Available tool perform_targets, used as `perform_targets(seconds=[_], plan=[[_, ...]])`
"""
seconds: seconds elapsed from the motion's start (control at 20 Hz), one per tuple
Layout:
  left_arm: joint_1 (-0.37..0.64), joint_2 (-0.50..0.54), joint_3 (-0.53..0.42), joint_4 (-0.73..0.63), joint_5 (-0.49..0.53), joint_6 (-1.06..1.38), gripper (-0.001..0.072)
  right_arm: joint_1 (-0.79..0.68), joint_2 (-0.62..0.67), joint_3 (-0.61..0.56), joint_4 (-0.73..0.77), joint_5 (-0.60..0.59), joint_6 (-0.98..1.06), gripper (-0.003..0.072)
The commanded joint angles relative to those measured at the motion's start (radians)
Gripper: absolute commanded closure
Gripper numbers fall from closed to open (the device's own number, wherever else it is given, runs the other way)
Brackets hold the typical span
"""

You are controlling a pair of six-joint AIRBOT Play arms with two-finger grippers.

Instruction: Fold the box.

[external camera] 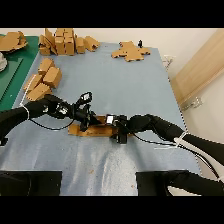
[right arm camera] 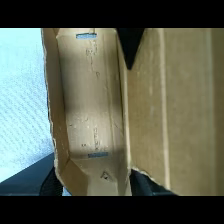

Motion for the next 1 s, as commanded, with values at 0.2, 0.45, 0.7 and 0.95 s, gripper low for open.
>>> perform_targets(seconds=[0.2,0.45,0.7,0.95], plan=[[0.0,0.0,0.0,-0.013,0.003,0.0,0.0699,0.001,0.0,0.0,-0.003,0.001,0.0,0.0269],[0.0,0.0,0.0,-0.012,-0.021,-0.096,0.0697,0.001,0.0,0.0,-0.003,0.001,0.0,0.0269],[0.004,0.005,0.002,-0.012,0.007,-0.137,0.0396,0.001,0.0,0.0,-0.003,0.001,0.0,0.0269],[0.081,0.144,0.002,0.108,0.087,-0.212,0.0396,0.001,0.0,0.0,-0.003,0.001,0.0,0.0267]])
